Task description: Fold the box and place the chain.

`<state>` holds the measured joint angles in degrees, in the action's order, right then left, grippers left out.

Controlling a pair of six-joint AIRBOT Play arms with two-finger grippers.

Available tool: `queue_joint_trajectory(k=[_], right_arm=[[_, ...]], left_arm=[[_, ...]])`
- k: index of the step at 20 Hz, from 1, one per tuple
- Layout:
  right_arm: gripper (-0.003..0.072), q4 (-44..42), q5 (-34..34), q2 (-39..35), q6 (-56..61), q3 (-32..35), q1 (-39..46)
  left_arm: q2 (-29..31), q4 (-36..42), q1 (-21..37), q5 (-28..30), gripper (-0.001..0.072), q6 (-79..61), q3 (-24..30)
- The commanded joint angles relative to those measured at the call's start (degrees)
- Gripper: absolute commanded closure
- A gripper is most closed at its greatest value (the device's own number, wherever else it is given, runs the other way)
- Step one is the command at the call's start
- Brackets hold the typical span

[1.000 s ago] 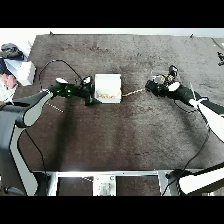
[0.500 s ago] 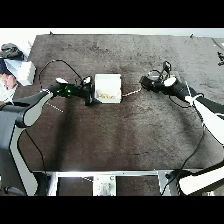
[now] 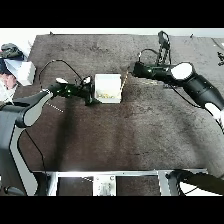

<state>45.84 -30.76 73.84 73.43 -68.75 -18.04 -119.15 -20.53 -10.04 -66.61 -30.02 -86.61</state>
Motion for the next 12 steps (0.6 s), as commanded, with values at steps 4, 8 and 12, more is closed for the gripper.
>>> queue_joint_trajectory(k=[4, 8, 12], right_arm=[[0.0674, -0.55, 8.74, -2.45, -0.33, -0.04, -10.01], [0.0673, -0.74, 10.86, 2.89, -0.13, -0.04, -13.11], [0.0619, -0.9, 10.19, 9.64, 0.28, 0.0, -12.92]], left_arm=[[0.04, 0.0, -0.02, 0.0, 0.0293, -0.02, -0.04], [0.04, 0.0, -0.02, 0.0, 0.0294, -0.02, -0.04], [0.04, -0.02, -0.02, 0.0, 0.0294, -0.02, -0.04]])
